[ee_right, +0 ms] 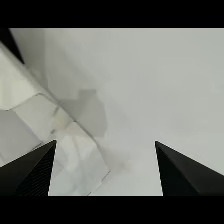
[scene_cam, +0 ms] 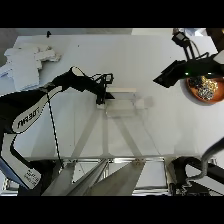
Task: Fold the box and place the chain.
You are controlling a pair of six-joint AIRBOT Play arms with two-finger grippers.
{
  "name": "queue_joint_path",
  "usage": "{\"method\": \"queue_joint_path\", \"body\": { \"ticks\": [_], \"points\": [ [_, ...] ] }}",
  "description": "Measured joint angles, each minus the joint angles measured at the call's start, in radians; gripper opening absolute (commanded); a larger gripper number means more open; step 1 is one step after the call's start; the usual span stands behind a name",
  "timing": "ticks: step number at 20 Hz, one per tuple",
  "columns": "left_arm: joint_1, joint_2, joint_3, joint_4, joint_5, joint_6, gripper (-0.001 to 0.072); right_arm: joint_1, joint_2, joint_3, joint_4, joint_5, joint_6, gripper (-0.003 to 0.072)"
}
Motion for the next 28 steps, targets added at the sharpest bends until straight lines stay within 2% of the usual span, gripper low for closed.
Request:
{"method": "queue_joint_path", "body": {
  "ticks": [10, 16, 20, 25, 28],
  "points": [
    [0.0, 0.0, 0.0, 0.0, 0.0, 0.0, 0.0018, 0.018, 0.304, -0.003, 0.149, 0.288, 0.026, 0.0694],
    [0.0, 0.0, 0.0, 0.0, 0.0, 0.0, 0.0018, 0.145, 0.388, -0.04, 0.16, 0.317, 0.021, 0.0694],
    [0.0, 0.0, 0.0, 0.0, 0.0, 0.0, 0.0018, 0.216, 0.429, -0.179, 0.106, 0.206, 0.018, 0.0694],
    [0.0, 0.0, 0.0, 0.0, 0.0, 0.0, 0.0018, 0.275, 0.462, -0.406, 0.094, -0.063, 0.013, 0.0693],
    [0.0, 0.0, 0.0, 0.0, 0.0, 0.0, 0.0018, 0.293, 0.467, -0.52, 0.094, -0.214, -0.072, 0.0693]
  ]
}}
